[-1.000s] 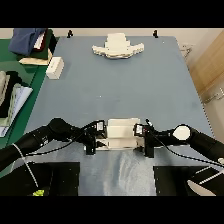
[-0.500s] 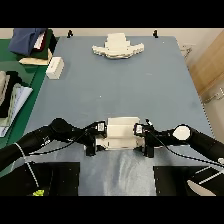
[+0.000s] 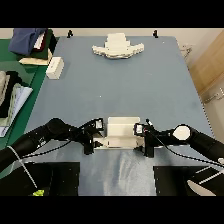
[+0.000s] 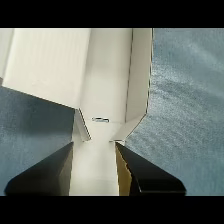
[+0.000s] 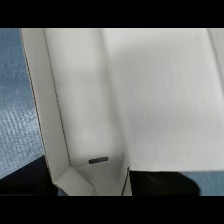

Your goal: Fold the box.

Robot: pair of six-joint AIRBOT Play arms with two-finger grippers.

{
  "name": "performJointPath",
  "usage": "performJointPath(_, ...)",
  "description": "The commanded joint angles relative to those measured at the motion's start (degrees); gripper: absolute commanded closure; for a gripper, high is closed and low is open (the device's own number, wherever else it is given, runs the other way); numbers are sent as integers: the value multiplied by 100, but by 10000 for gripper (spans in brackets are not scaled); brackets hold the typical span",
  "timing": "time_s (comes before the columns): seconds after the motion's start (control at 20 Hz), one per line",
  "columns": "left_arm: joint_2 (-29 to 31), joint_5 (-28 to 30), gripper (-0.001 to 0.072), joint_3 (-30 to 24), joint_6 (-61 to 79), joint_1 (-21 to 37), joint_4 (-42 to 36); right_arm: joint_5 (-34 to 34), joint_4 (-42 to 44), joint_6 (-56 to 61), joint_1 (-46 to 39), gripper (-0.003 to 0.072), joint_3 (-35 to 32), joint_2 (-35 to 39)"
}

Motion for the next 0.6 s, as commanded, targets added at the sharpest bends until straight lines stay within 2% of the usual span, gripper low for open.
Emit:
performJointPath(0.0,-39,2,328,2,-79,-127,-153,2,-2,-7,4,167,2,-2)
performJointPath(0.2,-308,17,340,4,31,-267,-411,2,-2,-4,4,167,2,-2)
performJointPath(0.25,-358,26,409,7,120,-308,-527,0,-2,-7,4,167,2,-2)
performJointPath(0.45,-400,302,430,39,247,-345,-699,2,-2,-7,4,166,2,-2)
performJointPath(0.5,-402,295,577,39,245,-345,-699,2,-2,-7,4,167,2,-2)
performJointPath(0.55,-402,299,597,39,247,-345,-730,0,-2,-7,4,167,2,-2)
